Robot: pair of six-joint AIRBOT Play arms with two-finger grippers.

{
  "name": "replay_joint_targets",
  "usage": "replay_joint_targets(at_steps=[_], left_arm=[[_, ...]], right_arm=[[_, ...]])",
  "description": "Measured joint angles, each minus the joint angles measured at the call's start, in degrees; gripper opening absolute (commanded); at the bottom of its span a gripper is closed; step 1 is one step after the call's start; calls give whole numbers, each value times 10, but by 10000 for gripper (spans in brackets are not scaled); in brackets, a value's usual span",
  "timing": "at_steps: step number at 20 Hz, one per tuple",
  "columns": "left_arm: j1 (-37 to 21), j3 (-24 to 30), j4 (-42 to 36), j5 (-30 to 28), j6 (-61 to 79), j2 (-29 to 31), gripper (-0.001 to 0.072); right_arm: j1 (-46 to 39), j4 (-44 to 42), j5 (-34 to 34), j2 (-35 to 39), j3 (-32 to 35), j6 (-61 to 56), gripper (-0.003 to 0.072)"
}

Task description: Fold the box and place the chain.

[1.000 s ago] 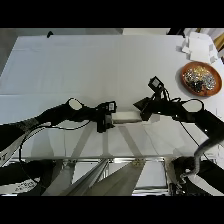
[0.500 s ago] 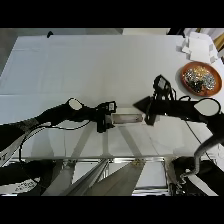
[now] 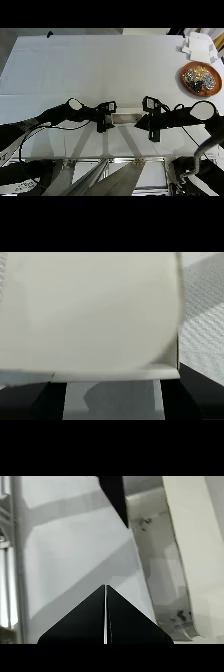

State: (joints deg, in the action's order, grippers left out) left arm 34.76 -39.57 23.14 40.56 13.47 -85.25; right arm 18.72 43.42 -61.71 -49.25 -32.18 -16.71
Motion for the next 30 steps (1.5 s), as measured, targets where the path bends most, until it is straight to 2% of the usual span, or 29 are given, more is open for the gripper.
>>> replay_joint_targets(at_steps=[9,13,18,24,27,30], left_arm=[[0,0,0,0,0,0,272],[0,0,0,0,0,0,272],[0,0,0,0,0,0,272],[0,0,0,0,0,0,272],[0,0,0,0,0,0,272],[0,0,0,0,0,0,272]], right_arm=[[4,56,210,-36,0,-138,15],[4,68,259,-41,0,-192,15],[4,86,271,-82,0,-236,15],[4,93,252,-113,-3,-247,16],[4,120,230,-90,-7,-250,14],[4,185,212,-39,-9,-241,13]])
